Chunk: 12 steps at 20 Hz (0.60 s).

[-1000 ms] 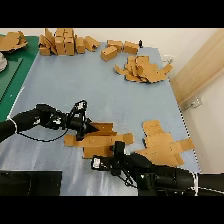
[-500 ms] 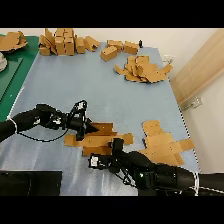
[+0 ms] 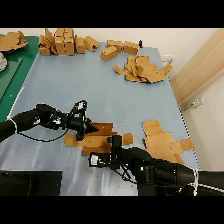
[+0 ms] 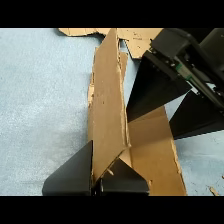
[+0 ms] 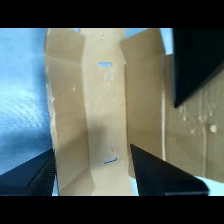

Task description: Fold the box.

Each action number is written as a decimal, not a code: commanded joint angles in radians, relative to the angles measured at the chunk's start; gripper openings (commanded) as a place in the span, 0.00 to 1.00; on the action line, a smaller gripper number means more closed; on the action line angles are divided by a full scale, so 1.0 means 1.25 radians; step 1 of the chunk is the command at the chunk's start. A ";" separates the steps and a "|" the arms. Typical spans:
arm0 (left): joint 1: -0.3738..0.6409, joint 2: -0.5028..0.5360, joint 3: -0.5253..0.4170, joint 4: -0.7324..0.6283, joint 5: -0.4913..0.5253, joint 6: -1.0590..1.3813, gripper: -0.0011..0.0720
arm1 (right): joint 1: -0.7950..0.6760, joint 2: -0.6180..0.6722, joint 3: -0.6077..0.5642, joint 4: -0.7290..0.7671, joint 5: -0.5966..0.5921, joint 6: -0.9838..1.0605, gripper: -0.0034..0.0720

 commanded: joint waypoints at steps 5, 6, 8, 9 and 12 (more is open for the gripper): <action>0.001 0.000 0.000 0.000 0.000 0.000 0.03 | -0.031 0.052 0.000 0.075 0.014 0.027 1.00; 0.001 0.000 0.000 0.000 0.000 0.000 0.03 | -0.031 0.072 0.000 0.089 0.028 0.030 1.00; 0.001 0.000 0.000 0.000 0.000 0.000 0.03 | -0.031 0.115 -0.002 0.108 0.064 0.029 1.00; 0.001 0.000 0.000 0.000 0.000 0.000 0.03 | -0.032 0.133 -0.005 0.107 0.075 0.029 1.00; 0.001 0.000 0.000 0.000 0.000 0.000 0.03 | -0.086 0.152 -0.027 0.106 0.028 0.026 1.00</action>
